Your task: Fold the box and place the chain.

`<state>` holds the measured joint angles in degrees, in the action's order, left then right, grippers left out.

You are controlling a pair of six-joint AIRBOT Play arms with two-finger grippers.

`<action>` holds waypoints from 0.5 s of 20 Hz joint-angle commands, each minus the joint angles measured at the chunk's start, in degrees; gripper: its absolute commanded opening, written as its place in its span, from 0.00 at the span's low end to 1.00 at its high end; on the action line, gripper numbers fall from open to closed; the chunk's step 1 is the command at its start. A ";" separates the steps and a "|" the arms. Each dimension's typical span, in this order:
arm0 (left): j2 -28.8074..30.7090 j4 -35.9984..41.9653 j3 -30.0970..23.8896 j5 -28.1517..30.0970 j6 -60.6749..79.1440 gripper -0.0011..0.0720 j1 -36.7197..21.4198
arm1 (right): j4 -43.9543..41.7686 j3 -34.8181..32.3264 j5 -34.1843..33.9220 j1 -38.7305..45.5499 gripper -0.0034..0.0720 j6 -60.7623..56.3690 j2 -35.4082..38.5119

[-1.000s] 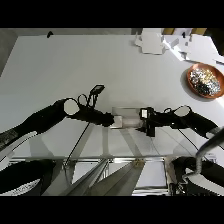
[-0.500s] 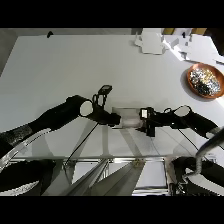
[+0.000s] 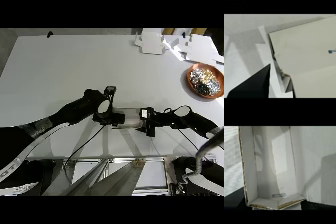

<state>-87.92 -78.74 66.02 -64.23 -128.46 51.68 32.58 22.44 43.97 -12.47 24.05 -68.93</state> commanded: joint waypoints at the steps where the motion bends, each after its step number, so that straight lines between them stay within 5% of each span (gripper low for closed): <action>1: -3.63 -5.86 4.44 -5.07 -8.04 0.39 1.95 | -0.02 0.02 0.02 -0.02 0.46 0.00 0.00; 4: -5.46 -5.97 5.66 -5.05 -9.66 0.26 2.45 | 0.00 0.02 0.02 -0.02 0.46 0.00 0.00; 10: -5.95 -6.69 6.03 -4.35 -13.73 0.25 2.47 | -0.02 0.02 0.02 -0.02 0.46 0.00 0.00</action>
